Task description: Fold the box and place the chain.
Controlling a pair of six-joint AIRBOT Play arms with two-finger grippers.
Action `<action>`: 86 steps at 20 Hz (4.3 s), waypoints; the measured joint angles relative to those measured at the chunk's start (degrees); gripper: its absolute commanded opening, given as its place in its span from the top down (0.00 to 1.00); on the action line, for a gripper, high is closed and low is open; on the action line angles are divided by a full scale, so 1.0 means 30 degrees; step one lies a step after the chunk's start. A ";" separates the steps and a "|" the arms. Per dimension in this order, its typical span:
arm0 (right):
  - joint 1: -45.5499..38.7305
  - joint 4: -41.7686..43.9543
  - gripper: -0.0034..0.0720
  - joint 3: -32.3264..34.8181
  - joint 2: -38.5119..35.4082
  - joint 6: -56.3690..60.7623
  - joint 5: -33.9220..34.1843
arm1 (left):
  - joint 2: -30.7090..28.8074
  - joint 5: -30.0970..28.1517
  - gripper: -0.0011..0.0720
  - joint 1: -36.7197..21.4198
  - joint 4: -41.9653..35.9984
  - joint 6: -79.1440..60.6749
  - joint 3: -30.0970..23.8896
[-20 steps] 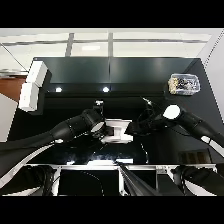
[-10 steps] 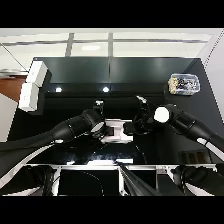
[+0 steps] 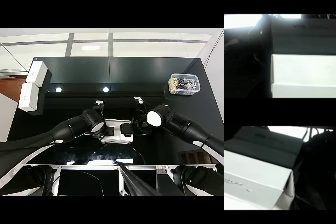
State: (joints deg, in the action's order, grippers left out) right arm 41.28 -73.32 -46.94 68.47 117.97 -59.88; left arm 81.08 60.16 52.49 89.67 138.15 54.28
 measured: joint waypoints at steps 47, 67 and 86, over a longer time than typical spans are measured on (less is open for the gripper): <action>0.1399 -0.3155 0.67 -0.1843 0.3315 0.4619 -0.1275 | 0.0000 -0.0474 0.95 0.0000 0.0022 0.0022 -0.0007; 0.1763 -0.3359 0.90 -0.1931 0.3789 0.5523 -0.0568 | 0.0000 -0.0437 0.95 0.0000 0.0029 0.0051 -0.0007; 0.1785 -0.3264 0.68 -0.2164 0.3847 0.5238 -0.1180 | 0.0000 -0.0466 0.95 0.0000 -0.0007 0.0007 -0.0007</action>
State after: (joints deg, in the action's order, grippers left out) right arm 46.63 -83.11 -53.43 80.01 133.69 -63.42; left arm 81.08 58.76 52.49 89.65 138.17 54.26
